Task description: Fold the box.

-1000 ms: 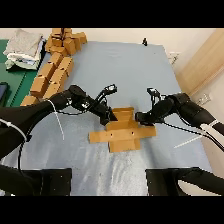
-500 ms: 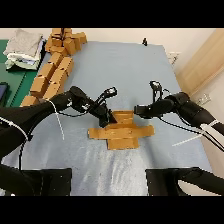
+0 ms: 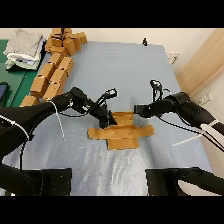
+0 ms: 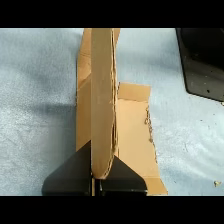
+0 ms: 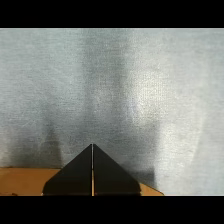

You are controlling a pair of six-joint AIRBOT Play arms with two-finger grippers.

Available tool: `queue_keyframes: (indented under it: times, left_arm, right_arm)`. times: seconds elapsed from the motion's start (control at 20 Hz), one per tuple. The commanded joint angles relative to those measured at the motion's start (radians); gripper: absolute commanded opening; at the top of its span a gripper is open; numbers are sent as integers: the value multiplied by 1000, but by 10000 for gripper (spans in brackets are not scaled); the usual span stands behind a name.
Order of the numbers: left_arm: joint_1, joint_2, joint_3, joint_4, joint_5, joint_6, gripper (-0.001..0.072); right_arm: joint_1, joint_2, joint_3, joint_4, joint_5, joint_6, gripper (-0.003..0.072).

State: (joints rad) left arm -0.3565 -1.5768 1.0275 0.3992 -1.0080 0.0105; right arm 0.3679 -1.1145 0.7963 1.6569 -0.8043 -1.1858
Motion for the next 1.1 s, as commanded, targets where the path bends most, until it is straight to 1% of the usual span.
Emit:
queue_keyframes:
  times: [0.0,0.1,0.2,0.3,0.4,0.5,0.6,0.7,0.8,0.85,0.9,0.95,1.05]
  left_arm:
    - [2,-1,0,13,4,-4,12]
    - [2,0,0,13,3,-4,11]
    - [3,1,2,13,-2,-3,11]
    - [2,0,2,12,11,-3,11]
    - [2,0,2,12,11,-3,11]
    - [2,0,2,12,11,-3,11]
    - [2,0,2,12,11,-3,11]
    - [2,0,2,12,11,-3,11]
    - [2,0,2,12,11,-3,12]
    - [2,0,2,12,11,-3,11]
    - [2,0,2,12,11,-3,11]
    - [2,0,2,12,11,-3,11]
    - [2,0,2,12,10,-3,11]
  right_arm:
    - [1,10,13,8,-59,-14,4]
    - [2,46,30,8,-150,-32,4]
    - [22,113,30,-6,-230,-34,4]
    - [53,158,23,-11,-283,-34,4]
    - [108,175,9,-10,-315,-39,4]
    - [193,175,-7,5,-354,-64,4]
    - [315,175,-20,-6,-387,-65,4]
    - [466,175,-34,-48,-391,-101,3]
    - [635,174,-68,-131,-382,-153,6]
    - [702,169,-89,-183,-378,-156,79]
    - [752,159,-112,-255,-370,-157,400]
    - [777,144,-131,-312,-360,-158,603]
    - [780,100,-148,-370,-349,-165,613]
